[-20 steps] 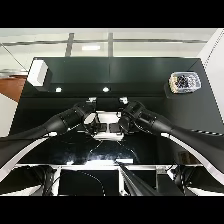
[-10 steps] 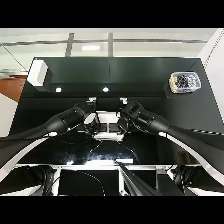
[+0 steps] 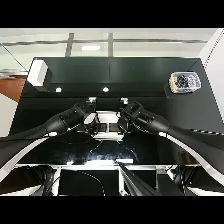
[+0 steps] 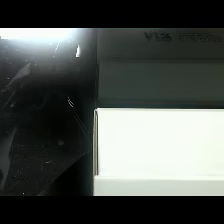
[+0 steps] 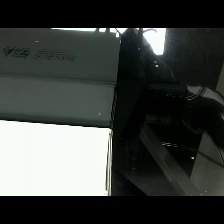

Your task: Fold the box and place the chain.

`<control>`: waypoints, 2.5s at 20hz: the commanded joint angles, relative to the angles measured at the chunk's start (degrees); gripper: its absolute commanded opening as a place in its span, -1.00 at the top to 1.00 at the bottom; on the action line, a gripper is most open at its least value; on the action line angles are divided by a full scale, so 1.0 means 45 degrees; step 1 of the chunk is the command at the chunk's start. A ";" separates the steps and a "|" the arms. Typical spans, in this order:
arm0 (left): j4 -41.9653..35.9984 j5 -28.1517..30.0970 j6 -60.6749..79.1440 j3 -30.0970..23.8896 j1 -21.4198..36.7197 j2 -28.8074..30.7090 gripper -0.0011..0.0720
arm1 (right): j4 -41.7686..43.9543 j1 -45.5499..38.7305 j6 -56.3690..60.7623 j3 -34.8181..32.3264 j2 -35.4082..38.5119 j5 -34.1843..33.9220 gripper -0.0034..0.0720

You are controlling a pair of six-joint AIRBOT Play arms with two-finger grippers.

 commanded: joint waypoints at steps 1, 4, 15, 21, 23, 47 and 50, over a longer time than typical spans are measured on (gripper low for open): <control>0.0010 0.0024 0.0019 0.0005 0.0000 -0.0005 0.90 | 0.0049 0.0015 -0.0209 0.0010 0.0015 -0.0039 0.78; 0.0010 0.0024 0.0019 0.0005 0.0000 -0.0005 0.90 | -0.0005 0.0010 -0.0471 0.0083 0.0092 -0.0301 0.05; 0.0010 0.0019 0.0039 0.0005 0.0005 -0.0005 0.90 | -0.0403 -0.0636 -0.3215 0.0121 0.4347 -0.1753 -0.27; -0.0087 0.0049 0.0029 0.0005 0.0000 -0.0005 0.90 | -0.5799 -0.3968 -0.4114 0.0083 0.6543 -0.3118 -0.27; -0.0063 0.0039 0.0029 0.0000 0.0005 -0.0005 0.90 | -0.6849 -0.5882 -0.4663 -0.0238 0.6499 -0.2113 -0.27; -0.0083 0.0029 0.0029 0.0000 0.0005 -0.0005 0.90 | -0.2535 -1.3124 -0.7626 0.5469 -0.3609 0.2603 -0.52; -0.0073 0.0068 0.0029 0.0000 0.0005 -0.0005 0.90 | -0.2433 -1.3216 -0.7533 0.5474 -0.3934 0.2667 -0.52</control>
